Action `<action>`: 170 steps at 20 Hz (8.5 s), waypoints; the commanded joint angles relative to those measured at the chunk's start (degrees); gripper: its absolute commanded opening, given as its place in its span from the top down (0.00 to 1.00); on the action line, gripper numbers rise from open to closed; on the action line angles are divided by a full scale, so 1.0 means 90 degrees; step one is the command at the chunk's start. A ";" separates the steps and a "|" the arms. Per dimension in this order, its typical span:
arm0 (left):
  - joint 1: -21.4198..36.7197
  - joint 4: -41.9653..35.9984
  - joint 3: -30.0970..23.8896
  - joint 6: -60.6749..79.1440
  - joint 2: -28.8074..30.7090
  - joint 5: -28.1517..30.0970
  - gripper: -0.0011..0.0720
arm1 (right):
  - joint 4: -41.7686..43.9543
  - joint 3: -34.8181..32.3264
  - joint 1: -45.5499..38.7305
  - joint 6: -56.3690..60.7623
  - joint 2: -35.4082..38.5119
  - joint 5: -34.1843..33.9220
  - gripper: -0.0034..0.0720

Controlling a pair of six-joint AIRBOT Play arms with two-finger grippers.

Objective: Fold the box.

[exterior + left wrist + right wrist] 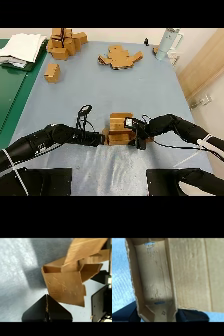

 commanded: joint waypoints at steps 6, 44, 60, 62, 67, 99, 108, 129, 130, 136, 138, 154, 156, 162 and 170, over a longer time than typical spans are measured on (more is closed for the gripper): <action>0.0063 -0.0017 0.0243 0.0017 -0.0019 -0.0376 0.50 | 0.0000 0.0002 0.0000 0.0002 0.0005 0.0000 0.27; -0.1180 0.3203 0.3718 -0.4146 -0.3084 -0.2931 0.38 | 0.0000 0.0002 0.0000 0.0002 0.0005 0.0000 0.27; -0.1180 0.3342 0.4537 -0.4439 -0.4046 -0.3308 0.58 | 0.0000 0.0002 0.0000 0.0002 0.0005 0.0000 0.27; -0.1180 0.3337 0.4539 -0.4439 -0.4044 -0.3327 0.88 | 0.0000 0.0002 0.0000 0.0002 0.0005 0.0000 0.27; -0.1183 0.3310 0.4539 -0.4437 -0.4044 -0.3342 0.96 | 0.0000 0.0002 0.0000 0.0002 0.0005 0.0000 0.27; 0.1722 0.1341 0.5583 0.1919 -0.3900 -0.5238 0.97 | 0.0000 0.0002 0.0000 0.0002 0.0005 0.0000 0.27; 0.1659 0.0920 0.2514 0.5467 -0.2266 -0.3453 0.97 | 0.0000 0.0002 0.0000 0.0002 0.0005 0.0000 0.27; 0.0843 -0.2623 0.1020 1.1684 -0.2375 -0.0714 0.04 | -0.0007 0.0002 0.0000 0.0002 0.0005 0.0000 0.27; 0.0792 -0.2538 0.1020 1.1676 -0.2404 -0.0736 0.04 | -0.0005 0.0002 0.0000 0.0002 0.0005 0.0000 0.27; 0.0583 -0.2397 0.1100 1.1353 -0.2569 -0.0692 0.04 | -0.0005 0.0002 0.0000 0.0002 0.0005 0.0000 0.27; 0.0525 -0.2373 0.1127 1.1302 -0.2601 -0.0576 0.05 | -0.0005 0.0002 0.0000 0.0002 0.0005 0.0000 0.27; 0.0449 -0.2324 0.1139 1.0802 -0.2608 -0.0481 0.35 | -0.0007 0.0002 0.0000 0.0002 0.0005 0.0000 0.27; 0.0449 -0.2324 0.1139 1.0802 -0.2608 -0.0481 0.35 | -0.0005 0.0002 0.0000 0.0002 0.0005 0.0000 0.27; 0.0449 -0.2324 0.1139 1.0802 -0.2608 -0.0483 0.35 | -0.0007 0.0002 0.0000 0.0002 0.0005 0.0000 0.27; 0.0449 -0.2324 0.1139 1.0802 -0.2608 -0.0481 0.35 | 0.0000 0.0002 0.0000 0.0000 0.0005 -0.0002 0.27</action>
